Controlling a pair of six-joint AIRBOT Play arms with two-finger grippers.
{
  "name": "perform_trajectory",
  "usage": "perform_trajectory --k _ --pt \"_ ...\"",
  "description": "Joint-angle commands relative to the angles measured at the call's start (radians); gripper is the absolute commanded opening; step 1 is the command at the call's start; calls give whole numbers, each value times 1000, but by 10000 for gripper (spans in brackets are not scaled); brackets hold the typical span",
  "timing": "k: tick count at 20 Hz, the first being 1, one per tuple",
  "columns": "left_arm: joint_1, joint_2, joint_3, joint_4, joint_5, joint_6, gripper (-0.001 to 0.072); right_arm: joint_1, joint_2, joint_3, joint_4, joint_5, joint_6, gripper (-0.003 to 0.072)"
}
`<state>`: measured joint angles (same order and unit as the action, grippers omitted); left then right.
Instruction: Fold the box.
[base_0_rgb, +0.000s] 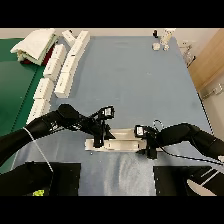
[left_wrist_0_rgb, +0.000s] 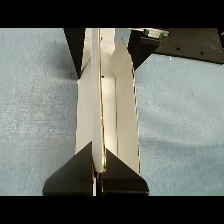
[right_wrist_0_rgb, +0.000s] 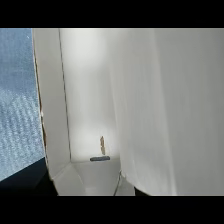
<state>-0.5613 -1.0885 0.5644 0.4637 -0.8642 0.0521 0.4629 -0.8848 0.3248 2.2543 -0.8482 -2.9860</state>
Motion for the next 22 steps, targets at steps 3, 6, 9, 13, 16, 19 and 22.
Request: perform_trajectory --k 3,6,9,13,16,19,22 --pt "0 1 1 0 0 0 13 0 4 0 -2 2 0 577" --pt "0 1 0 0 0 0 13 0 15 0 -2 2 1 577" --pt "0 1 0 0 0 0 13 0 24 0 -4 2 1 577" --pt "0 1 0 0 0 0 13 0 24 0 -6 0 1 517" --pt "0 1 0 0 0 0 12 0 25 0 -6 -2 1 527" --pt "0 1 1 0 0 0 13 0 25 0 -5 -7 1 544" --pt "0 1 0 0 0 0 13 0 25 0 -5 -9 13 667"
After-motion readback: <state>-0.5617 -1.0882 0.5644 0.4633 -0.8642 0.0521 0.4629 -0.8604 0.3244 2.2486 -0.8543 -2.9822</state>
